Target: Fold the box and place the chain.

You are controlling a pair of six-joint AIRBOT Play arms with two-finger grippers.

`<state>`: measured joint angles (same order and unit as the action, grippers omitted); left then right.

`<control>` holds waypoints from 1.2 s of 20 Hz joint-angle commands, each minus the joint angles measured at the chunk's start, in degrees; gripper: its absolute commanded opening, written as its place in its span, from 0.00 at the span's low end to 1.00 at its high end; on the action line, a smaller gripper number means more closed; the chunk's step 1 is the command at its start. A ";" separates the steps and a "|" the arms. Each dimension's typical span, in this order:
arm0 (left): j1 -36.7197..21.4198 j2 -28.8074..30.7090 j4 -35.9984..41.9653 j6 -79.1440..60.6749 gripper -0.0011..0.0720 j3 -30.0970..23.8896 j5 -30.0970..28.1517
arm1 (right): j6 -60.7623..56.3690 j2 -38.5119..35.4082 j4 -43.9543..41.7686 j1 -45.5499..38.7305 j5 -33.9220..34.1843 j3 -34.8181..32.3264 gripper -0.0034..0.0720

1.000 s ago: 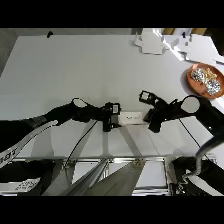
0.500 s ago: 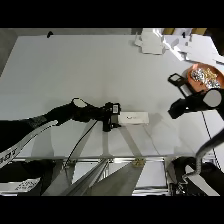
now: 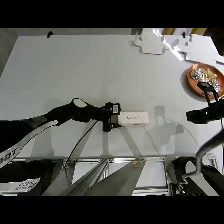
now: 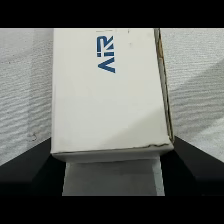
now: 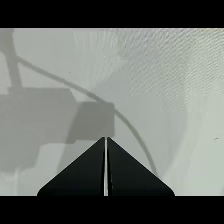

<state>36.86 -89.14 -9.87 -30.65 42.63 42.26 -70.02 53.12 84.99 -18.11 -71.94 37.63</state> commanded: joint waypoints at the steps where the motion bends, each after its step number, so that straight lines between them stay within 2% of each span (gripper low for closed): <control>1: -0.04 0.17 0.00 0.00 0.30 0.00 -0.02 | -0.63 -0.04 0.28 -1.07 -0.92 -0.07 0.07; 3: -0.76 2.12 -0.26 0.66 0.30 0.00 -0.22 | -0.63 -0.04 0.28 -1.07 -0.92 -0.07 0.07; 5: -2.75 6.84 -0.87 6.54 0.30 0.00 -0.22 | -0.63 -0.04 0.26 -1.07 -0.94 -0.07 0.07; 7: -6.32 13.84 -6.71 15.28 0.30 0.00 -0.17 | -0.63 -0.04 0.28 -1.07 -0.92 -0.07 0.07; 10: -13.99 24.50 -22.49 38.27 0.30 0.00 -0.07 | -0.61 -0.04 0.26 -1.07 -0.92 -0.07 0.07; 13: -24.96 33.97 -43.21 66.64 0.30 -0.02 2.03 | -0.63 -0.04 0.28 -1.07 -0.92 -0.07 0.07; 16: -37.22 40.26 -62.12 87.41 0.31 -0.02 7.43 | -0.61 -0.04 0.28 -1.07 -0.92 -0.07 0.07; 18: -45.13 42.36 -70.88 95.97 0.31 -0.28 10.64 | -0.63 -0.04 0.26 -1.07 -0.92 -0.07 0.07; 21: -54.42 42.66 -71.97 102.03 0.31 -1.46 10.95 | -0.63 -0.04 0.28 -1.07 -0.92 -0.07 0.07; 24: -57.99 42.40 -72.02 102.09 0.31 -4.09 10.82 | -0.63 -0.04 0.26 -1.07 -0.92 -0.07 0.07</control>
<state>-15.90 -47.33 -78.15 66.04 40.34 52.29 -70.63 53.12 85.27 -19.14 -72.88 37.58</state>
